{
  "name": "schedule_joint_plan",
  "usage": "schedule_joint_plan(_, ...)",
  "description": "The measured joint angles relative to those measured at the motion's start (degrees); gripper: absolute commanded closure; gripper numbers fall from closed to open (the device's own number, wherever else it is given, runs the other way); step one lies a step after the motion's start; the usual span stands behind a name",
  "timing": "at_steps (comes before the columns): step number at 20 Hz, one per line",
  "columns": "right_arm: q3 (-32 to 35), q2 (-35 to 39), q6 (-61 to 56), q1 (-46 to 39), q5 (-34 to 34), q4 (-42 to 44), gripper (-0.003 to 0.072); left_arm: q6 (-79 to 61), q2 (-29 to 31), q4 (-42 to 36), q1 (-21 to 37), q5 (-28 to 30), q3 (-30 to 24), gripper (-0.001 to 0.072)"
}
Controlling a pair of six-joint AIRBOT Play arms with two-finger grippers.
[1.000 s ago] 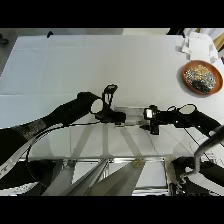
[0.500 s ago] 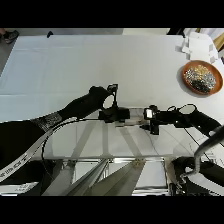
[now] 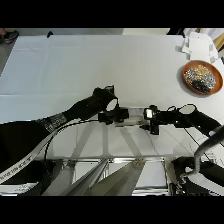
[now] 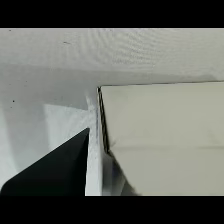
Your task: Fold the box and place the chain.
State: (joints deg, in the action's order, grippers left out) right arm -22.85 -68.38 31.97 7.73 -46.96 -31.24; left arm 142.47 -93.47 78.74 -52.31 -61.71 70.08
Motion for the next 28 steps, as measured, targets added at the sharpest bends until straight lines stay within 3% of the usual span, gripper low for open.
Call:
schedule_joint_plan(2, 0.00, 0.00, 0.00, 0.00, 0.00, 0.00, 0.0280, 0.79, -0.15, 0.46, -0.35, 0.28, 0.00, 0.0516)
schedule_joint_plan(6, 0.00, 0.00, -0.02, 0.00, 0.00, -0.02, 0.0280, 2.03, -0.31, 1.31, -1.01, 0.17, 0.00, 0.0582)
schedule_joint_plan(10, 0.00, 0.02, 0.20, -0.02, -0.02, -0.04, 0.0280, 3.65, -0.48, 2.03, -1.81, 0.13, 0.00, 0.0701)
schedule_joint_plan(14, 0.00, 0.02, 0.13, -0.02, 0.00, -0.09, 0.0280, 4.50, -0.81, 2.29, -2.69, 0.35, 0.07, 0.0683)
schedule_joint_plan(15, 0.00, 0.02, 0.07, -0.02, 0.00, -0.09, 0.0280, 4.61, -0.85, 2.27, -2.80, 0.52, 0.09, 0.0569)
schedule_joint_plan(16, 0.00, 0.02, 0.02, -0.02, -0.02, -0.09, 0.0280, 4.70, -1.20, 1.86, -2.91, 1.07, 0.17, 0.0538)
schedule_joint_plan(28, 0.00, 0.00, -0.02, 0.00, -0.02, 0.02, 0.0280, 3.17, -2.51, 5.29, -2.32, -9.18, 6.19, 0.0535)
